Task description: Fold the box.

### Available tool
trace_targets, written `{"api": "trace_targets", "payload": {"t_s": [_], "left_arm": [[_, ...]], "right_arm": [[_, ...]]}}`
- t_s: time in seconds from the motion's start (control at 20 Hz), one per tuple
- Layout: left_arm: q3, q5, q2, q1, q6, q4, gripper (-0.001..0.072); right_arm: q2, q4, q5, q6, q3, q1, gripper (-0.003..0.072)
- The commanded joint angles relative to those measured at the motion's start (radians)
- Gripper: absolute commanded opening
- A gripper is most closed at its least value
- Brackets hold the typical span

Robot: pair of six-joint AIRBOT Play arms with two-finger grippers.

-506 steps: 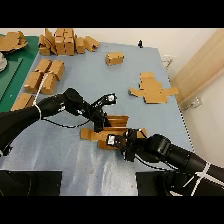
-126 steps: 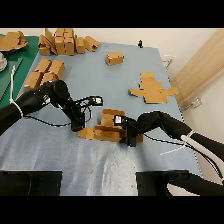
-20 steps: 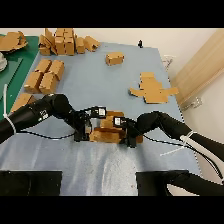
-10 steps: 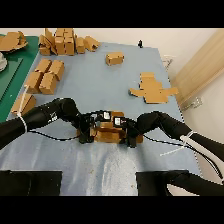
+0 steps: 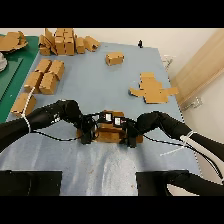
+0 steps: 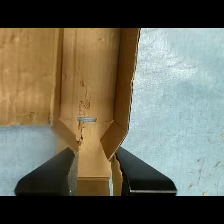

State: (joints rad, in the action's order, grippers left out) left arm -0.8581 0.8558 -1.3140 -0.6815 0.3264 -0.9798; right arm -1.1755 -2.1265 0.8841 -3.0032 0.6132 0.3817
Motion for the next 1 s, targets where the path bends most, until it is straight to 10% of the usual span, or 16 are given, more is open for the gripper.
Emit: {"api": "trace_targets", "payload": {"t_s": [0.0, 0.3, 0.4, 0.55, 0.95], "left_arm": [[-0.001, -0.026, -0.001, -0.001, 0.001, -0.013, 0.0285], [-0.004, -0.060, -0.001, -0.040, -0.001, -0.017, 0.0285], [-0.004, -0.055, -0.001, -0.055, -0.002, -0.024, 0.0086], [-0.004, -0.055, -0.001, -0.063, -0.006, -0.039, 0.0010], [-0.004, -0.122, -0.001, -0.073, -0.016, -0.038, 0.0010]], "right_arm": [[0.000, 0.000, 0.000, 0.000, 0.000, 0.000, 0.0561], [0.001, 0.000, 0.000, 0.000, 0.000, 0.000, 0.0561], [0.000, 0.000, 0.000, 0.000, 0.000, 0.000, 0.0561], [0.000, 0.000, 0.000, 0.000, 0.000, 0.000, 0.0561], [0.000, 0.000, 0.000, 0.000, 0.000, 0.000, 0.0561]]}}
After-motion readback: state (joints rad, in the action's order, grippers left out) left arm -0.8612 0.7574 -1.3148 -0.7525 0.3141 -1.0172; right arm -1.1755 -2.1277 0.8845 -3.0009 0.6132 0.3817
